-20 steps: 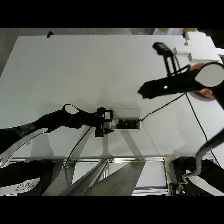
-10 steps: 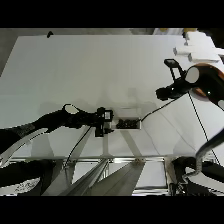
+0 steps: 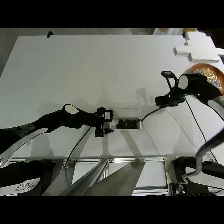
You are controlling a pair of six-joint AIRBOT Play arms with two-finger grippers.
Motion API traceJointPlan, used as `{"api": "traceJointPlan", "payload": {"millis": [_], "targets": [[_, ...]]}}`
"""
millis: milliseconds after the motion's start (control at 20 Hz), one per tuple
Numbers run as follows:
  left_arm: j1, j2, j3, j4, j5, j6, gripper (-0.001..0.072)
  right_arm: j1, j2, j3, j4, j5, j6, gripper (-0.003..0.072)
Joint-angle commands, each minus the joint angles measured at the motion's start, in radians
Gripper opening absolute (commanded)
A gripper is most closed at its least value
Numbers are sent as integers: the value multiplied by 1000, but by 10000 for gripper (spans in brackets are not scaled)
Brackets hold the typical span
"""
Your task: Fold the box and place the chain.
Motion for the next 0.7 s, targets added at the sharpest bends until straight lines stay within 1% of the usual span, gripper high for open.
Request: {"api": "traceJointPlan", "payload": {"millis": [0, 450, 500, 550, 600, 650], "targets": [[0, 1, 0, 0, 0, 0, 203, -1, -9, -3, -3, -14, 18, 288], [0, 1, 0, 0, 0, 0, 203, -1, -67, -4, -6, -13, 44, 288], [0, 1, 0, 0, 0, 0, 203, -1, -74, -4, -6, -8, 44, 264], [0, 1, 0, 0, 0, 0, 203, -1, -74, -4, -6, -6, 44, 151], [0, 1, 0, 0, 0, 0, 203, -1, -67, -4, -6, -3, 43, 70], [0, 1, 0, 0, 0, 0, 203, 3, -54, -4, -6, -1, 42, 24]]}}
